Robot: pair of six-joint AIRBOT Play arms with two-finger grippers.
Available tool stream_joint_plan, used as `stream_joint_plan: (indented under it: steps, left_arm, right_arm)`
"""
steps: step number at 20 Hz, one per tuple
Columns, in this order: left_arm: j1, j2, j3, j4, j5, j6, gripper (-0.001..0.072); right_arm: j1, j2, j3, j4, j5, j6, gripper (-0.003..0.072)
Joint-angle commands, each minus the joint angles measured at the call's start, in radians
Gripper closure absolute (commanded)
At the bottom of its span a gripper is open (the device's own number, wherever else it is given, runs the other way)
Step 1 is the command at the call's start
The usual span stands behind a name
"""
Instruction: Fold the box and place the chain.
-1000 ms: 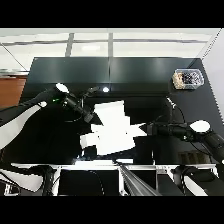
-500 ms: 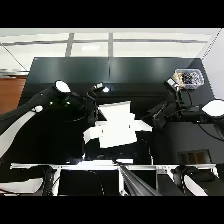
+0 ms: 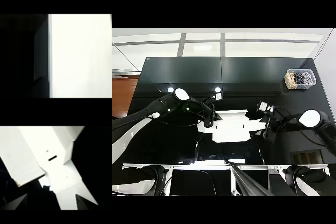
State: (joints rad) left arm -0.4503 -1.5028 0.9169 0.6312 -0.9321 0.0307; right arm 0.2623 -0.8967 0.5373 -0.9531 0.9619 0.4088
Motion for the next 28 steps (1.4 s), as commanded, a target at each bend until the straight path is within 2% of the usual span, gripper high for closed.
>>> stream_joint_plan:
  steps: [1,10,15,18,22,28]
  left_arm:
    - [-0.002,-0.011,-0.002,0.035,0.016,0.047,0.0685]
    - [-0.003,-0.011,-0.002,0.035,0.014,0.047,0.0685]
    - [-0.003,-0.011,-0.002,0.034,0.016,0.046,0.0685]
    - [-0.003,-0.011,-0.002,0.034,0.014,0.046,0.0685]
    - [-0.003,-0.011,-0.002,0.034,0.015,0.046,0.0685]
    - [-0.003,-0.011,-0.002,0.034,0.012,0.045,0.0686]
  right_arm:
    - [0.085,0.000,-0.072,-0.023,-0.121,-0.025,-0.0023]
    - [0.227,-0.001,-0.156,-0.011,-0.325,-0.070,-0.0023]
    - [0.271,-0.001,-0.161,0.111,-0.450,-0.082,-0.0023]
    - [0.275,-0.001,-0.158,0.111,-0.445,-0.145,-0.0023]
    - [0.265,-0.001,-0.127,0.053,-0.328,-0.171,-0.0023]
    - [0.266,-0.010,-0.128,-0.017,-0.251,-0.170,-0.0023]
